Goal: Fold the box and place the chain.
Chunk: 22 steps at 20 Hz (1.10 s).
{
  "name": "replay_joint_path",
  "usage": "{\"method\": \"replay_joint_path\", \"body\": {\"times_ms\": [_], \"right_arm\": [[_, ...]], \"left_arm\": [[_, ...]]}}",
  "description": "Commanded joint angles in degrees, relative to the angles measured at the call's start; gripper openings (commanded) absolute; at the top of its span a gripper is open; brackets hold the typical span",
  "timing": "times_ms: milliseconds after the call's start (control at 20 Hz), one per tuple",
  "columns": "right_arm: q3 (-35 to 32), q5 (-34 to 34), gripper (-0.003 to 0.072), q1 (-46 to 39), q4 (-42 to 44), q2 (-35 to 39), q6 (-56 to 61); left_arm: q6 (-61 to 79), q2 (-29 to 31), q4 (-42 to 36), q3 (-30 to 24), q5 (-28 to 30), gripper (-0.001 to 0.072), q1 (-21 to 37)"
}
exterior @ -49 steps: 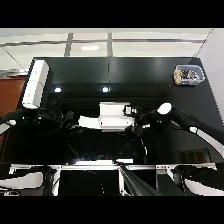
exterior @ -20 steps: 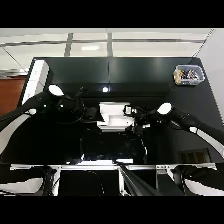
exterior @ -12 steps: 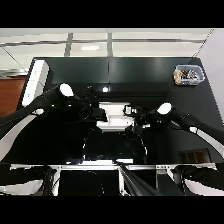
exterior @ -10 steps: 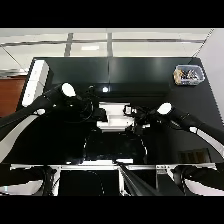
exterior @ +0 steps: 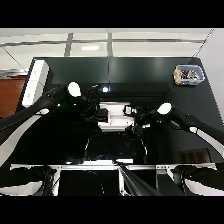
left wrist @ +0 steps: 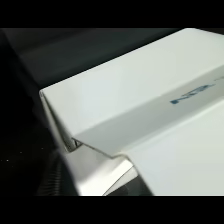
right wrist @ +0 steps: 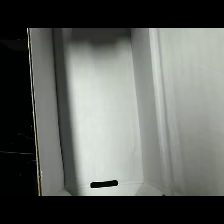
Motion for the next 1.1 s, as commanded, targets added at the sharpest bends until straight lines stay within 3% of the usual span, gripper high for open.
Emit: {"method": "replay_joint_path", "body": {"times_ms": [0,150,450,650,1050], "right_arm": [[0.0,0.0,0.0201,0.07,0.02,-0.02,0.02],[0.0,0.0,0.0201,0.07,0.02,-0.02,0.02],[0.0,0.0,0.0201,0.07,0.0,-0.02,0.02],[0.0,0.0,0.0201,0.07,0.0,-0.02,0.02],[0.0,0.02,0.0201,0.07,0.0,-0.02,0.02]], "left_arm": [[-4.39,0.0,3.61,1.09,-0.2,0.0478,-1.73],[-6.71,0.0,5.92,1.09,-0.07,0.0478,-3.3],[-18.53,-0.02,19.21,1.09,2.01,0.0479,-6.88],[-22.88,-0.11,20.5,1.09,5.81,0.0479,-7.45],[-30.77,-0.74,27.32,1.11,3.98,0.0478,-10.62]]}}
